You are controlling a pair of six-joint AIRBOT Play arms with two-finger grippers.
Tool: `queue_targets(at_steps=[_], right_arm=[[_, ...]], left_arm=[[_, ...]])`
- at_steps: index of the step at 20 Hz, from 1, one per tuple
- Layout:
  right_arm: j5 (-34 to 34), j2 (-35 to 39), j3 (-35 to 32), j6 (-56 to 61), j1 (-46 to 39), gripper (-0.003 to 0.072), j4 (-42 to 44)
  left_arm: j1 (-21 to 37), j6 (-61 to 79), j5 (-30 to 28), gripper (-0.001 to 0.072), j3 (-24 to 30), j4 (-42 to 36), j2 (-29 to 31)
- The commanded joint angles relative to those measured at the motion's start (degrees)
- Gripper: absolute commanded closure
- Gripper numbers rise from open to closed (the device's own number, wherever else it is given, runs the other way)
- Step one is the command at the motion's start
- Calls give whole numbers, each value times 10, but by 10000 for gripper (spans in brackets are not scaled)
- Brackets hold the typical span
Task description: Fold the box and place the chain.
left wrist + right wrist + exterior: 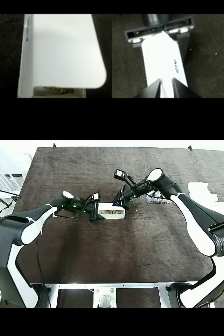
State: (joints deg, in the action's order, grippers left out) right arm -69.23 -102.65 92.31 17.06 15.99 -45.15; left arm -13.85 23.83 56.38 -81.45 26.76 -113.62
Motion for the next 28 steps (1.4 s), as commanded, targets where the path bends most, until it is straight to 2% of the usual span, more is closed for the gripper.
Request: queue_targets(at_steps=[1,5,15,17,21,28], right_arm=[[-2,1,-15,5,0,484,-1],[32,1,-37,10,1,483,2],[26,2,-37,24,23,487,2],[27,2,-39,24,24,508,-2],[60,3,-38,24,20,507,-20],[60,20,-42,24,16,506,-25]], left_arm=[[0,0,0,649,0,0,0],[0,0,0,649,0,0,0],[0,0,0,649,0,0,0],[0,0,0,650,0,0,0],[0,0,0,650,0,0,0],[0,0,0,649,0,0,0]])
